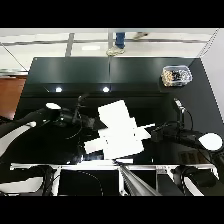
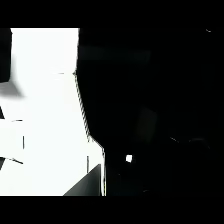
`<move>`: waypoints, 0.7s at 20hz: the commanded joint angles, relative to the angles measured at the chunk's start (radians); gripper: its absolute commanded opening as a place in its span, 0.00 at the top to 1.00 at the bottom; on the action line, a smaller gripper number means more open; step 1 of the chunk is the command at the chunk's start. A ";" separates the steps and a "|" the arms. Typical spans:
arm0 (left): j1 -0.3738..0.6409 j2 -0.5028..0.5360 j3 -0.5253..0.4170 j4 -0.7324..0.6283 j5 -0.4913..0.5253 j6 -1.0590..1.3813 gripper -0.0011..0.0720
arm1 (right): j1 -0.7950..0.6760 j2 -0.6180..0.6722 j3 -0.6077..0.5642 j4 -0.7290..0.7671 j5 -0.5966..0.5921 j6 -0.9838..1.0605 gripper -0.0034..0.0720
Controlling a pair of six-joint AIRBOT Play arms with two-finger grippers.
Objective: Fold the box and place the chain.
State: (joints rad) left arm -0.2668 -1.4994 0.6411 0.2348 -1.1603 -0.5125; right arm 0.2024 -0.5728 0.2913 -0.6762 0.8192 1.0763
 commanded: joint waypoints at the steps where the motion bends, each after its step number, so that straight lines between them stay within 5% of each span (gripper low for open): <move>1: -0.031 -0.116 0.092 0.014 -0.124 0.070 0.03 | 0.001 0.001 0.000 0.008 0.018 0.008 0.93; 7: -0.042 -0.184 0.153 0.109 -0.237 0.160 0.18 | 0.001 0.001 0.000 0.013 0.019 0.013 0.94; 12: -0.044 -0.184 0.154 0.131 -0.228 0.216 0.59 | 0.001 0.001 0.000 0.013 0.018 0.013 0.94; 13: -0.044 -0.184 0.154 0.121 -0.229 0.245 0.85 | 0.001 0.001 0.000 0.013 0.019 0.013 0.94; 14: -0.043 -0.184 0.155 0.119 -0.228 0.264 0.94 | 0.001 0.001 0.000 0.013 0.020 0.013 0.93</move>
State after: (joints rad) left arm -0.3096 -1.6806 0.7929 0.3550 -1.3846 -0.3027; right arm 0.2028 -0.5732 0.2913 -0.6632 0.8387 1.0893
